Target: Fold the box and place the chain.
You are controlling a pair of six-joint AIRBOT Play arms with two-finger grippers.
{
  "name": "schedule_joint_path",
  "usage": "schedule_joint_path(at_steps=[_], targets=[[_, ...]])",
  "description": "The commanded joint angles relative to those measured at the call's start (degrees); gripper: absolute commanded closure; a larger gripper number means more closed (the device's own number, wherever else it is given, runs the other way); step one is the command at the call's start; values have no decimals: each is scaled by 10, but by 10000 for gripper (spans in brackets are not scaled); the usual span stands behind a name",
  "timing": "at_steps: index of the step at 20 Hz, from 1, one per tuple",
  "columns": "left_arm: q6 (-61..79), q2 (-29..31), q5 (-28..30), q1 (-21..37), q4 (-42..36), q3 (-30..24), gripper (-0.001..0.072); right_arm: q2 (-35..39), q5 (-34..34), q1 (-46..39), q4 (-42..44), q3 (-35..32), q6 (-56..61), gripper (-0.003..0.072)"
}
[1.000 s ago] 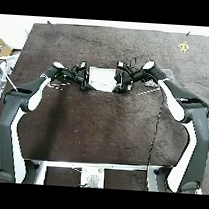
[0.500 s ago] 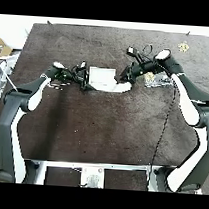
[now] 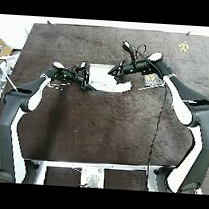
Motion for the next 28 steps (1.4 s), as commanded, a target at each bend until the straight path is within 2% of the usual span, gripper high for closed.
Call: schedule_joint_path(at_steps=[1, 4, 11, 19, 24, 26, 28], targets=[[0, 0, 0, 0, 0, 0, 580, -16, -87, 2, 11, 0, 0, 686], [0, 0, 0, 0, 0, 0, 580, -24, -102, -4, 11, 0, 0, 686], [0, 0, 0, 0, 0, 0, 580, -68, -80, -4, 7, 0, 0, 686], [0, 0, 0, 0, 0, 0, 580, -67, -80, -7, 7, 2, 0, 686], [0, 0, 0, 0, 0, 0, 580, -15, -70, -26, 13, 6, 0, 685], [0, 0, 0, 0, 0, 0, 580, 20, -25, -37, 9, 5, 0, 685], [0, 0, 0, 0, 0, 0, 580, 60, 24, -35, -32, 4, 6, 688]])
